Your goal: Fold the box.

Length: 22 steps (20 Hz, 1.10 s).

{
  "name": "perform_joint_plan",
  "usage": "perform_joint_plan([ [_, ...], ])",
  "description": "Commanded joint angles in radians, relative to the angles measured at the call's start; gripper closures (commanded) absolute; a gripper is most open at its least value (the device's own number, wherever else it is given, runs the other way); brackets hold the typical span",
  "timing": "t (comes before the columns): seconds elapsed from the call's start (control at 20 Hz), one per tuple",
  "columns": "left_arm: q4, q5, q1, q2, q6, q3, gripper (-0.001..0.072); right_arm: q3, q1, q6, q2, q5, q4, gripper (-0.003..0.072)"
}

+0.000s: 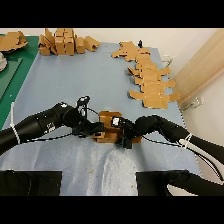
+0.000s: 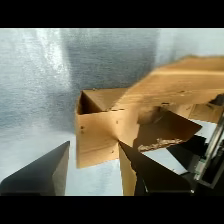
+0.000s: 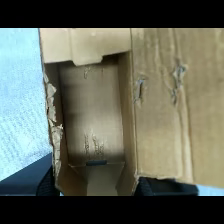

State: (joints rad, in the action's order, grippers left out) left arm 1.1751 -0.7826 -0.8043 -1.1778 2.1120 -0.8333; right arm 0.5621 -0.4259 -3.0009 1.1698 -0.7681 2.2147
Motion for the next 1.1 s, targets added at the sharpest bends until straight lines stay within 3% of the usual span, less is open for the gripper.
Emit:
perform_joint_plan([
  [0.0, -0.043, 0.015, -0.001, -0.001, -0.030, -0.001, 0.0232, 0.000, 0.000, 0.000, 0.001, 0.000, 0.000, 0.0232],
  [0.65, -0.023, 0.013, -0.019, -0.121, -0.037, -0.054, 0.0233, 0.000, 0.000, 0.000, 0.001, 0.000, 0.008, 0.0232],
  [1.05, -0.047, 0.148, -0.019, -0.140, -0.034, -0.057, 0.0233, 0.000, 0.000, 0.001, 0.001, 0.000, 0.008, 0.0232],
])
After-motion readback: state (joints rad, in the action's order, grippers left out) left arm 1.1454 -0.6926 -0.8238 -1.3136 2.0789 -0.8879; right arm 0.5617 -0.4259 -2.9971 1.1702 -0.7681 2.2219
